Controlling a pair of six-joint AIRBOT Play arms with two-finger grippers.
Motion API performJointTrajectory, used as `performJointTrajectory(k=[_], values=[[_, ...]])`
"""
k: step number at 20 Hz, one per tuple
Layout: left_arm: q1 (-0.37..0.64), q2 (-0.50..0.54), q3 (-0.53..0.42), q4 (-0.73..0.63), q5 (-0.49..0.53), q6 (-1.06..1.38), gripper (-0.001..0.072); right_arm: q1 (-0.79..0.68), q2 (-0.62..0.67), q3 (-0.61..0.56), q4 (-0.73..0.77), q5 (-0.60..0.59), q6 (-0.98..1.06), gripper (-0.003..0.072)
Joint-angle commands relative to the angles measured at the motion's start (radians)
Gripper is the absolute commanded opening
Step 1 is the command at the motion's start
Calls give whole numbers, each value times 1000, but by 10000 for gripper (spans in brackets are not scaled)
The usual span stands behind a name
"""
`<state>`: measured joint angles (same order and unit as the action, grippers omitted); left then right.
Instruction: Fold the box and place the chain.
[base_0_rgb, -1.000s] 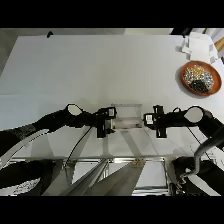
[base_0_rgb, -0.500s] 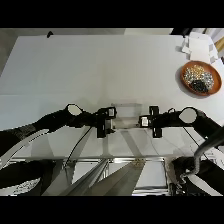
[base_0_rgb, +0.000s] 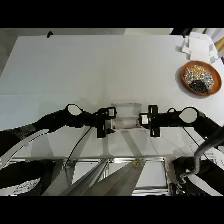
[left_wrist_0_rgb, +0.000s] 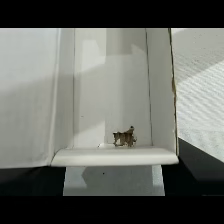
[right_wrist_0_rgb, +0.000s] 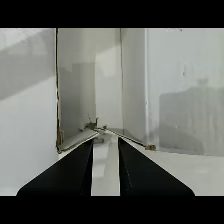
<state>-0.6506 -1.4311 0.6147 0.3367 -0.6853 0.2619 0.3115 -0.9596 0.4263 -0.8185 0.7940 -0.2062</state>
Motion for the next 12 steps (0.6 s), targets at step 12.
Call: performJointTrajectory(k=[12], values=[[1, 1, 0, 0, 0, 0, 31, 55, -53, -32, 117, -56, -117, 382]])
